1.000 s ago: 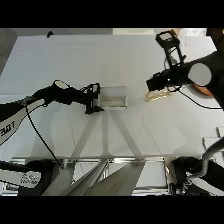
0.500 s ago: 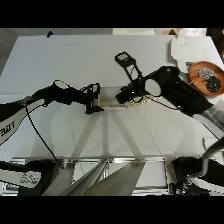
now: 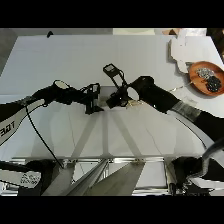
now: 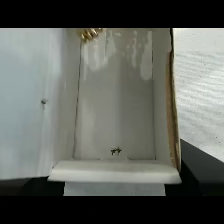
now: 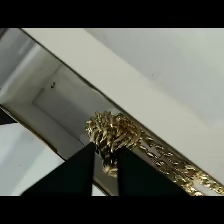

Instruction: Fold the box and place the chain.

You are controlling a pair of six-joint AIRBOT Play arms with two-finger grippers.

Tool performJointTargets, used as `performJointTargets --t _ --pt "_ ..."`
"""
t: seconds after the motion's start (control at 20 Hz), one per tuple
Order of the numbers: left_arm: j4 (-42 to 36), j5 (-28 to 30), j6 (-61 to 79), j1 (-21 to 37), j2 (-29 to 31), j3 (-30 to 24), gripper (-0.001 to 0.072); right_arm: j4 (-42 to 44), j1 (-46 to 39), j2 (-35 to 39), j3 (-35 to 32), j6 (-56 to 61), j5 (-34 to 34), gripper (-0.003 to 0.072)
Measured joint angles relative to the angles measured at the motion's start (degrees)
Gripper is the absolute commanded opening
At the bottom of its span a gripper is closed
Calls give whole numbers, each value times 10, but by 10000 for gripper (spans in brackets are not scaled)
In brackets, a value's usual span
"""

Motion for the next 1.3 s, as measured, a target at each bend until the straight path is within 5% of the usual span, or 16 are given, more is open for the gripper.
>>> performJointTargets --t 0.45,0.65,0.9,1.05,1.15,1.3 --pt "0 0 0 0 0 0 280 47 -30 39 0 -47 34 230" --pt "0 0 0 0 0 0 280 59 -90 120 0 -154 80 369" --pt "0 0 0 0 0 0 280 67 -215 152 -9 -348 139 484" --pt "0 0 0 0 0 0 280 87 -268 127 -28 -522 150 486" --pt "0 0 0 0 0 0 280 115 -285 99 -40 -651 152 582" --pt "0 0 0 0 0 0 280 171 -296 51 -49 -801 140 598"
